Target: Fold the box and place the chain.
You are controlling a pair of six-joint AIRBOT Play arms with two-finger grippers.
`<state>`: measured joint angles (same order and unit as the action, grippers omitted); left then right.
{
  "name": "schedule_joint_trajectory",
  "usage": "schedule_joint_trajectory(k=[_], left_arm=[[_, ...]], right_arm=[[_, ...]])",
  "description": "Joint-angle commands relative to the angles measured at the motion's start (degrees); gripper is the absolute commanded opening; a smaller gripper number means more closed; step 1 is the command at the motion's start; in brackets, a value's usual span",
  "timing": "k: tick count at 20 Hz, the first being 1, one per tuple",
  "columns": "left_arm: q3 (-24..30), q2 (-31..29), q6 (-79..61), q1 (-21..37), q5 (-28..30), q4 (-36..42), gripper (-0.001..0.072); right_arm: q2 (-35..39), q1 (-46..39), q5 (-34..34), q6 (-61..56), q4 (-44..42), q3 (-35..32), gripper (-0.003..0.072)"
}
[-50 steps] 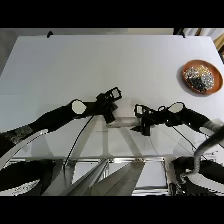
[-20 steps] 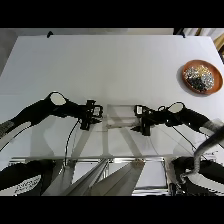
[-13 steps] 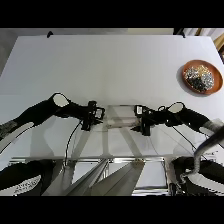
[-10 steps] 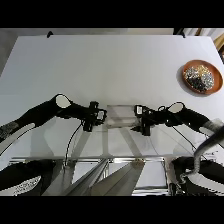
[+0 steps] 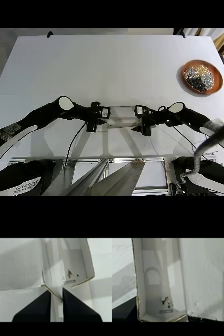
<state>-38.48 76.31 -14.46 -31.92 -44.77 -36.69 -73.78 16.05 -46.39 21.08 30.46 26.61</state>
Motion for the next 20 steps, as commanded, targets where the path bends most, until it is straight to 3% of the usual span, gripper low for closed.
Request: schedule_joint_trajectory(k=[1, 3, 7, 12, 20], left_arm=[[0.0, 0.1, 1.1, -1.2, -0.2, 0.2, 0.0135], [0.0, 0.1, 2.3, -1.1, -0.4, -0.3, 0.0138], [0.0, -0.1, 2.5, -0.5, -0.5, -3.1, 0.0237], [0.0, -0.1, 2.5, 0.6, -0.9, -6.1, 0.0236], [0.0, 0.0, 0.1, -1.0, -0.4, -2.7, 0.0202]], right_arm=[[0.0, 0.1, 0.1, 0.0, -0.1, 0.0, 0.0458], [0.0, 0.1, 0.1, 0.0, -0.1, 0.0, 0.0458], [0.0, 0.1, 0.1, 0.0, -0.1, 0.0, 0.0458], [0.0, 0.1, 0.1, 0.0, -0.1, 0.0, 0.0458], [0.0, 0.1, 0.1, 0.0, -0.1, 0.0, 0.0458]])
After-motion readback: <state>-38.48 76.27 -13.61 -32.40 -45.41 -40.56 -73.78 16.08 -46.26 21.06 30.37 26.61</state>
